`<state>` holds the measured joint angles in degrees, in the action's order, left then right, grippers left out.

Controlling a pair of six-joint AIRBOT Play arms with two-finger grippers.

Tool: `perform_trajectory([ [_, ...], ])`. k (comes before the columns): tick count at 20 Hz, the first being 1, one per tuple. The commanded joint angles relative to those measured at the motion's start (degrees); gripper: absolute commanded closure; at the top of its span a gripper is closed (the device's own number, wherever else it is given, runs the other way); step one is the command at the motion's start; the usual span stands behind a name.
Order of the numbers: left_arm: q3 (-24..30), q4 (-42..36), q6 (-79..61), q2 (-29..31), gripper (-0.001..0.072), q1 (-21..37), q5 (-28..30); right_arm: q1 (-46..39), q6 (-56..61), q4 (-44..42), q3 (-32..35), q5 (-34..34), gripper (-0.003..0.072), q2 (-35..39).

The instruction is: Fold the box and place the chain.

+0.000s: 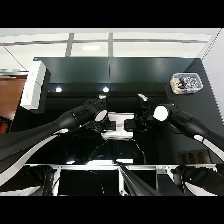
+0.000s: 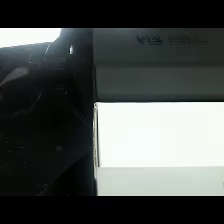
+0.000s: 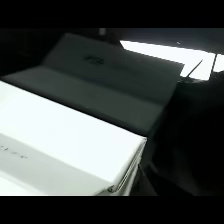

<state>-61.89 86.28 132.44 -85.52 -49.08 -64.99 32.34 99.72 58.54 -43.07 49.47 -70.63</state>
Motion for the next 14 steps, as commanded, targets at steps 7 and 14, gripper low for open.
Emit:
perform_trajectory([
  [7,0.0,0.0,0.0,0.0,0.0682,0.0,0.0,5.4,12.4,15.7,-7.0,7.9,0.0204,-3.0],
  [14,0.0,0.0,0.0,0.0,0.0682,0.0,0.0,8.2,21.2,19.7,-7.9,8.9,0.0379,-5.6],
])
